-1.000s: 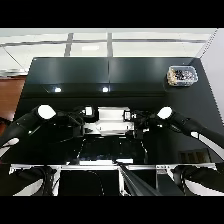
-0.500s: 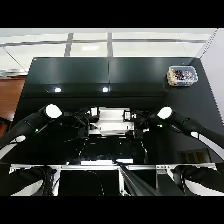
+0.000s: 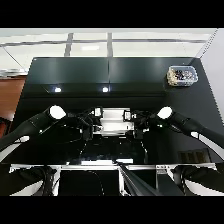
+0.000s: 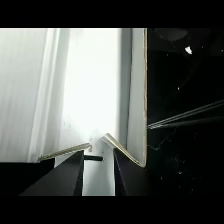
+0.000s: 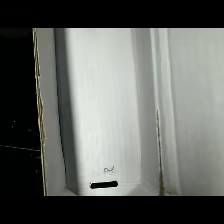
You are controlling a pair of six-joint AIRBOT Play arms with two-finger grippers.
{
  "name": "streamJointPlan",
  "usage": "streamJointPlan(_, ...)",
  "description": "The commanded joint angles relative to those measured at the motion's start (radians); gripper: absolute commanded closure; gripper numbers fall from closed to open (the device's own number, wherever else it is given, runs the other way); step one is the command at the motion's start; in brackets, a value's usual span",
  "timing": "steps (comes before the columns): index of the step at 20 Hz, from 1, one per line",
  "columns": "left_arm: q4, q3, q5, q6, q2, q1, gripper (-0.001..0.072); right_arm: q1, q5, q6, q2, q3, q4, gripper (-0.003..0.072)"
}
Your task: Fold the box and place the chain.
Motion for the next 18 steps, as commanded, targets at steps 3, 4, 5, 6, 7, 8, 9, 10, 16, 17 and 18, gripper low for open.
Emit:
streamJointPlan(3, -0.056, 0.001, 0.031, 0.000, -0.020, -0.001, 0.0487, 0.000, 0.000, 0.000, -0.001, 0.000, 0.000, 0.0663)
streamJointPlan(4, -0.056, 0.001, 0.032, 0.000, -0.020, -0.002, 0.0487, 0.000, 0.000, 0.000, -0.001, 0.000, 0.000, 0.0662)
streamJointPlan(5, -0.056, 0.001, 0.032, 0.000, -0.020, -0.002, 0.0487, 0.000, 0.000, 0.000, -0.001, 0.000, 0.000, 0.0663)
streamJointPlan(6, -0.056, 0.001, 0.032, 0.000, -0.020, -0.002, 0.0488, 0.000, 0.000, 0.000, -0.001, 0.000, 0.000, 0.0662)
streamJointPlan(7, -0.056, 0.001, 0.031, 0.000, -0.020, -0.002, 0.0604, 0.000, 0.000, 0.000, -0.001, 0.000, 0.000, 0.0662)
streamJointPlan(8, -0.056, 0.001, 0.027, -0.001, -0.020, -0.002, 0.0680, 0.000, 0.000, 0.000, -0.001, 0.000, 0.000, 0.0662)
streamJointPlan(9, -0.055, 0.001, 0.026, -0.001, -0.020, -0.002, 0.0679, 0.000, 0.000, 0.000, -0.001, 0.000, 0.000, 0.0662)
streamJointPlan(10, -0.055, 0.001, 0.027, 0.000, -0.020, -0.002, 0.0618, 0.000, 0.000, 0.000, -0.001, 0.000, 0.000, 0.0663)
streamJointPlan(16, -0.055, 0.001, 0.010, -0.008, -0.020, -0.001, 0.0283, 0.000, 0.000, 0.000, -0.001, 0.000, 0.000, 0.0662)
streamJointPlan(17, -0.052, 0.001, 0.010, -0.009, -0.019, 0.001, 0.0271, 0.000, 0.000, 0.000, -0.001, 0.000, 0.000, 0.0662)
streamJointPlan(18, -0.045, 0.003, 0.002, -0.016, -0.014, 0.006, 0.0556, 0.000, 0.000, 0.000, -0.001, 0.000, 0.000, 0.0663)
